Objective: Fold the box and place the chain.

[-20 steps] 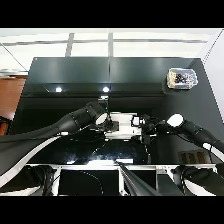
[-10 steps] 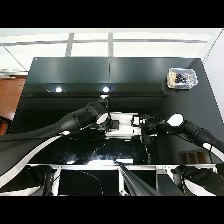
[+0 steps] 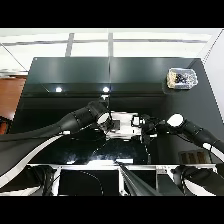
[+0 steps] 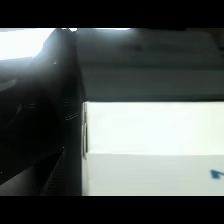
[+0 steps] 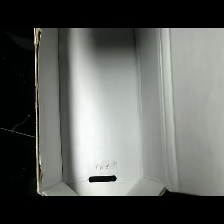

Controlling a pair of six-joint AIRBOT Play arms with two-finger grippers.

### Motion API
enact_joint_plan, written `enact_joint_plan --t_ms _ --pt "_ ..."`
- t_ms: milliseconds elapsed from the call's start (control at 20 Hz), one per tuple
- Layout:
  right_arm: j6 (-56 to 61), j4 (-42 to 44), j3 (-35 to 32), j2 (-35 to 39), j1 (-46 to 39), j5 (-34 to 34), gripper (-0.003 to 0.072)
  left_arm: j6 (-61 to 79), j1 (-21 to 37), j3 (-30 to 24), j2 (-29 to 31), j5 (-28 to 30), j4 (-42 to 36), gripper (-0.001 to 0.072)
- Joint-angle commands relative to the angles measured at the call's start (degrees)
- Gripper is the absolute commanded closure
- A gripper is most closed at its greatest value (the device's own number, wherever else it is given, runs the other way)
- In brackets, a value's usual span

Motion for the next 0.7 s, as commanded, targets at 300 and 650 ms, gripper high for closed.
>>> enact_joint_plan --t_ms 300,650 --pt "0.02 0.02 0.02 0.02 0.02 -0.07 0.0151 -0.5 0.02 0.31 -0.68 -1.16 -0.11 0.0317" --pt "0.02 0.02 0.02 0.02 0.02 -0.07 0.0152 -0.31 0.11 0.33 -1.31 -1.4 0.28 0.0402"
